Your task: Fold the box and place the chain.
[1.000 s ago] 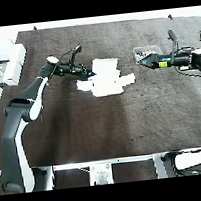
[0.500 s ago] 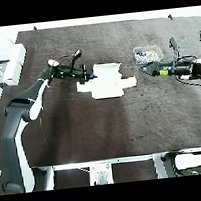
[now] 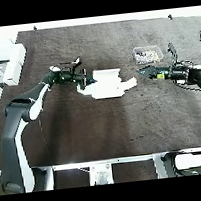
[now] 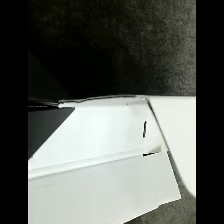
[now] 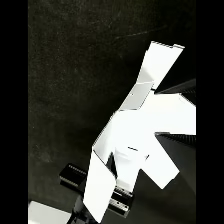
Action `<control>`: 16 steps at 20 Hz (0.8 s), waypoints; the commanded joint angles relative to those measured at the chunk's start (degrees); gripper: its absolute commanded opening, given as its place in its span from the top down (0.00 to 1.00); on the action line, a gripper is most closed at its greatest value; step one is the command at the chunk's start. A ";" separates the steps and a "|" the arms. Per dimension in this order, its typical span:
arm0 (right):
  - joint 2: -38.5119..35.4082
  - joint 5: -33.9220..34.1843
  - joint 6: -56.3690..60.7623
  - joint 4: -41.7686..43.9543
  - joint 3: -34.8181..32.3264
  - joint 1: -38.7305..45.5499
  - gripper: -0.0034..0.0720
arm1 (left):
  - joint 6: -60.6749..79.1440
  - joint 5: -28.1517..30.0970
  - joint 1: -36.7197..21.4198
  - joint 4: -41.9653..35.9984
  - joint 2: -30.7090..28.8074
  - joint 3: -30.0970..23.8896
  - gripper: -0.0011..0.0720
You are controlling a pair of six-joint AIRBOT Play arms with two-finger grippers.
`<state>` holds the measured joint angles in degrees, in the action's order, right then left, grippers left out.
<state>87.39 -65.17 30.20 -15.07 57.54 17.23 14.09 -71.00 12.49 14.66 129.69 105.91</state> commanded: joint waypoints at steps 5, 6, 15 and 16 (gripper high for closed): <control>-0.13 -1.27 -6.12 0.52 -1.29 -0.44 0.58 | 1.36 0.52 -0.07 1.16 0.20 -0.37 0.96; -0.70 -3.87 -9.75 1.40 -2.08 -0.44 0.59 | 1.25 0.50 -0.07 1.46 0.20 -0.37 0.96; -7.63 3.61 -42.62 -8.13 -14.95 -10.05 0.22 | 0.79 0.20 -0.07 1.64 0.17 -0.37 0.96; -7.54 6.56 -45.24 -10.49 -14.93 -12.13 0.22 | 0.79 0.00 -0.07 1.64 0.17 -0.37 0.96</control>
